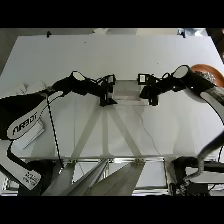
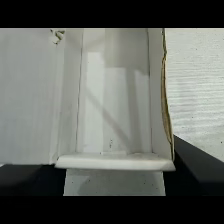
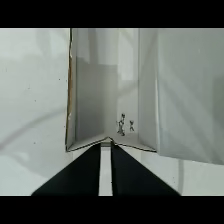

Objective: Fold the box and place the chain.

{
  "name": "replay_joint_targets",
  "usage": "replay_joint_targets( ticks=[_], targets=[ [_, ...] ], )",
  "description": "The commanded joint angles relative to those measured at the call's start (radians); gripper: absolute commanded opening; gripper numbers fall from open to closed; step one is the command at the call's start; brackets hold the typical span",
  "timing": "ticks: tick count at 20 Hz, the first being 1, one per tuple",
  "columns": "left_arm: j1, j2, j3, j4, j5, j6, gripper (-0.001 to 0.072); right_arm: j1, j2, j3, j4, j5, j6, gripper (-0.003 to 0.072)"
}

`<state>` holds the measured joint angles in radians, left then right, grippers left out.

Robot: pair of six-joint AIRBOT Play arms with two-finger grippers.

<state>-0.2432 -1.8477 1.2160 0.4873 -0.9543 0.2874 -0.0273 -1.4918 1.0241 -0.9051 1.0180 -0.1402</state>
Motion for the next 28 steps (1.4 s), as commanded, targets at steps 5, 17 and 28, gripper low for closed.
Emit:
replay_joint_targets(
  ticks=[5,17,28],
  targets=[
    [0.001,0.001,0.001,0.0,0.0,0.0,0.0284,0.001,-0.07,0.0,0.066,-0.013,0.002,0.0255],
    [0.001,0.001,0.001,0.0,0.0,0.0,0.0284,0.0,-0.109,0.0,0.164,-0.026,0.012,0.0063],
    [0.001,0.001,0.001,0.0,0.0,0.0,0.0284,0.0,0.188,0.0,-0.098,0.014,0.248,0.0011]
  ],
)
